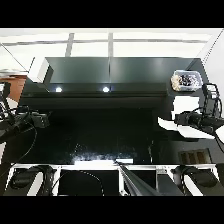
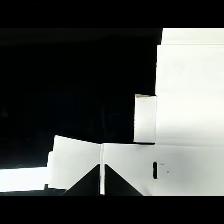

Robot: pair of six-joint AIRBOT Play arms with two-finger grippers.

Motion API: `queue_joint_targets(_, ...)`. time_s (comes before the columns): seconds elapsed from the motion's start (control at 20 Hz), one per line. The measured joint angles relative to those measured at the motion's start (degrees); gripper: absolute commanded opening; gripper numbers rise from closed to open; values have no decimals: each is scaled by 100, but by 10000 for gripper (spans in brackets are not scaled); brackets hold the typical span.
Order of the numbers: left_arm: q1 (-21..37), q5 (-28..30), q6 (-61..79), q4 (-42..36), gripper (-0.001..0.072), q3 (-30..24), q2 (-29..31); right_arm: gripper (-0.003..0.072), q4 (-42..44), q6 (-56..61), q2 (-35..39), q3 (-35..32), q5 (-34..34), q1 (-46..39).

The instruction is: Fold the box and place the chain.

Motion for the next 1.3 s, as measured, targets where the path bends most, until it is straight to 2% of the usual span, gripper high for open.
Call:
queue_joint_targets(0.9,0,0,0,0,29,2,0,40,0,2,0,0,0,0)
queue_joint_targets(1.05,0,127,0,-9,29,0,0,42,0,2,-2,0,-184,0)
queue_joint_targets(1.1,0,197,0,-17,73,-4,0,252,0,2,0,0,-306,0)
queue_joint_targets(1.15,0,289,0,-48,354,-4,0,720,2,2,-2,0,-424,0)
queue_joint_targets(1.2,0,387,0,-83,704,-4,-11,706,-2,2,-9,0,-560,0)
queue_joint_targets(1.3,0,470,-24,-168,708,0,-48,705,-138,-13,-33,0,-787,-13)
